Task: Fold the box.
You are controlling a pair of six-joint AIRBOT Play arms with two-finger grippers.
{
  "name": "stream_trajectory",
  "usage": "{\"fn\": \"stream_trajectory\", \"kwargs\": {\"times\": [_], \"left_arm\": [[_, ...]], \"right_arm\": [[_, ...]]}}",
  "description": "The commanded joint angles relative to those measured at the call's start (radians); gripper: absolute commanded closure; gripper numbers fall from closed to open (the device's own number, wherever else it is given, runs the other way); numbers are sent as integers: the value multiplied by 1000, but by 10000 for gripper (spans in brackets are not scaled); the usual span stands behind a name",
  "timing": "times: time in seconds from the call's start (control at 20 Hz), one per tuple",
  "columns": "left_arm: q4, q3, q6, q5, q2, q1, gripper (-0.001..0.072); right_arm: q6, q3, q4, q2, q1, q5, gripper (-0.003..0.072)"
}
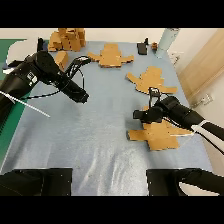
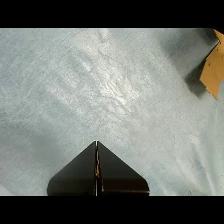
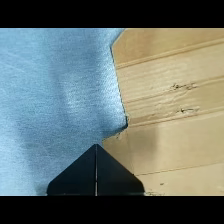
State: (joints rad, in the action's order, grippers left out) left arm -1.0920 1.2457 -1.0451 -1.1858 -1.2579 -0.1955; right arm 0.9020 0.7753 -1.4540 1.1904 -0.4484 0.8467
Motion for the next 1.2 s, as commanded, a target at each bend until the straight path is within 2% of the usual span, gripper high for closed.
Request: {"fn": "stream_trajectory", "kwargs": {"times": [0.0,0.55,0.7,0.9,1.05,1.15], "left_arm": [[0,0,0,0,1,0,693],[0,0,0,0,0,0,693],[1,0,0,55,0,-5,692],[66,0,0,103,1,-5,693],[141,0,-2,151,-1,-5,693],[224,0,-1,140,-4,-5,692]], "right_arm": [[0,0,0,1,0,0,681],[-5,0,-6,1,0,-2,681],[-57,0,-34,1,0,-29,680],[-66,0,-40,1,0,-44,680],[-107,2,-107,1,0,-122,680],[26,26,-106,1,1,-47,680]]}}
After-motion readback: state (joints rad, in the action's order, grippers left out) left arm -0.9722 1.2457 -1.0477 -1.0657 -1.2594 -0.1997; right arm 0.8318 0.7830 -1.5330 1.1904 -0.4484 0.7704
